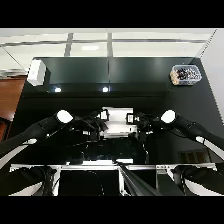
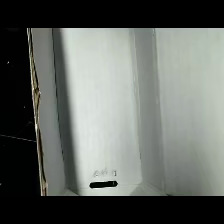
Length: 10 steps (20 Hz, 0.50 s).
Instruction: Fold the box and place the chain.
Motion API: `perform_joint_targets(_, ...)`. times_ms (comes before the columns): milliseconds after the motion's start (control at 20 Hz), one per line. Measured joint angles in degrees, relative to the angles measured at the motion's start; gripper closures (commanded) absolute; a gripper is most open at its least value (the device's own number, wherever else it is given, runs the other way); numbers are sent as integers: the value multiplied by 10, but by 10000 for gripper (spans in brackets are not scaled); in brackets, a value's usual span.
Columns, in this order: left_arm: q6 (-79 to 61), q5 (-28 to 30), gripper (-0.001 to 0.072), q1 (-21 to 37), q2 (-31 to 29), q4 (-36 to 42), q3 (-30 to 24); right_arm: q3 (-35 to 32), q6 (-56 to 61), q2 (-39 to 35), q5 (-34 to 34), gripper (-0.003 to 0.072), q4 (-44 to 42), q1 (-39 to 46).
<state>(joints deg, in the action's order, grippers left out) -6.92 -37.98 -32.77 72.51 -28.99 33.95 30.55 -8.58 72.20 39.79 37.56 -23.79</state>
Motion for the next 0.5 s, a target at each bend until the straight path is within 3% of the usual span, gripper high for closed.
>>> perform_joint_targets(50, 0, 0, 421, 0, 1, 1, 0, 0, 0, 0, 0, 494, 0, 0)
perform_joint_targets(200, 1, -1, 422, -1, 2, 2, 0, 0, 0, 0, 0, 494, 0, 0)
perform_joint_targets(300, 5, -1, 671, -1, 2, 1, 0, 0, 0, 0, 0, 494, 0, 0)
perform_joint_targets(400, 10, -2, 296, -1, 3, 0, 0, 0, 0, 0, 0, 494, 0, 0)
perform_joint_targets(450, 13, -3, 325, -1, 3, 1, 0, 0, 0, 0, 0, 494, 0, 0)
perform_joint_targets(500, 19, -4, 455, -1, 3, 0, 0, 0, 0, 0, 0, 494, 0, 0)
